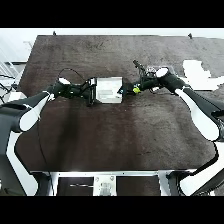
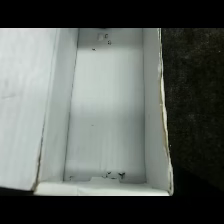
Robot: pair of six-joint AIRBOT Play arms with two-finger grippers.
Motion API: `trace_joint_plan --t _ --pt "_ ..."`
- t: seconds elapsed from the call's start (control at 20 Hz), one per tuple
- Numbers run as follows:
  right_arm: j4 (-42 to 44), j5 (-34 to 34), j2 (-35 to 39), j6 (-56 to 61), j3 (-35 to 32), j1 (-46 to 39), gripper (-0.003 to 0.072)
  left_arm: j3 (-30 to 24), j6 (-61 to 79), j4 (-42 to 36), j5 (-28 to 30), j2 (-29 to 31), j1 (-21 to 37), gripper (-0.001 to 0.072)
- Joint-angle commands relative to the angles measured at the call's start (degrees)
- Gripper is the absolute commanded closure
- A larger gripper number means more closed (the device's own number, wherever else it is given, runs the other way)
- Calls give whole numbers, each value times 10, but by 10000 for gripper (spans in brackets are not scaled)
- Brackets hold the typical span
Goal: Fold the box and place the chain.
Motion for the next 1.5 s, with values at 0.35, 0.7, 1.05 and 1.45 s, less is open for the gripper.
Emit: trace_joint_plan --t 0.35,0.7,1.05,1.45 --pt "-185 -43 -2 150 32 61 208 0 0 0 0 0 0 291" --pt "-229 -40 -23 209 49 70 209 0 0 0 0 0 0 290" --pt "-277 -6 -46 249 79 76 209 0 0 0 0 0 0 290" --pt "-353 35 -71 299 161 99 211 0 0 0 0 0 0 290"
